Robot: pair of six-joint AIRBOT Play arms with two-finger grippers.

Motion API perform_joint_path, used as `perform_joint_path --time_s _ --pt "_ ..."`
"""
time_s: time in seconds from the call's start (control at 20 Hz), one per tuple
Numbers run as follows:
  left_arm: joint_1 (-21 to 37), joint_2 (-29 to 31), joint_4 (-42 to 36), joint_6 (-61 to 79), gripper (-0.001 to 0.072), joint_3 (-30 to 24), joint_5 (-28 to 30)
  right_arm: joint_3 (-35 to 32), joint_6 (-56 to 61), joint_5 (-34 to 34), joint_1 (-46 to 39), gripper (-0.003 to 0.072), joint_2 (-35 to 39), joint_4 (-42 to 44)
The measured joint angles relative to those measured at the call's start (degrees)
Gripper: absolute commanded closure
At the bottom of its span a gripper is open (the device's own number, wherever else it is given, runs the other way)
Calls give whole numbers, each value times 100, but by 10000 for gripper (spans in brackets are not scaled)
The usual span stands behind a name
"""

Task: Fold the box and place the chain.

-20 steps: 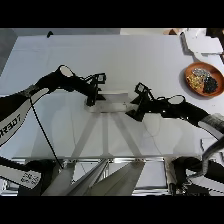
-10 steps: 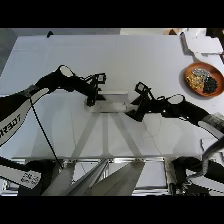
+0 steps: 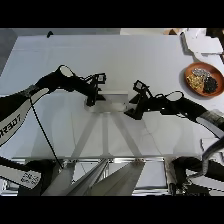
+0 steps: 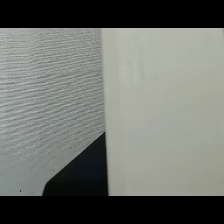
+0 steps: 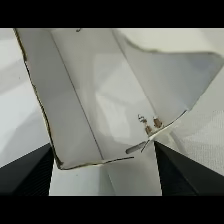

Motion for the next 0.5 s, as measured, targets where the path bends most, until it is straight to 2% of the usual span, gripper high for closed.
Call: perform_joint_path --time_s 0.5 --pt "0 0 0 -2 697 0 2 208 -1749 33 -103 -4 -492 271"
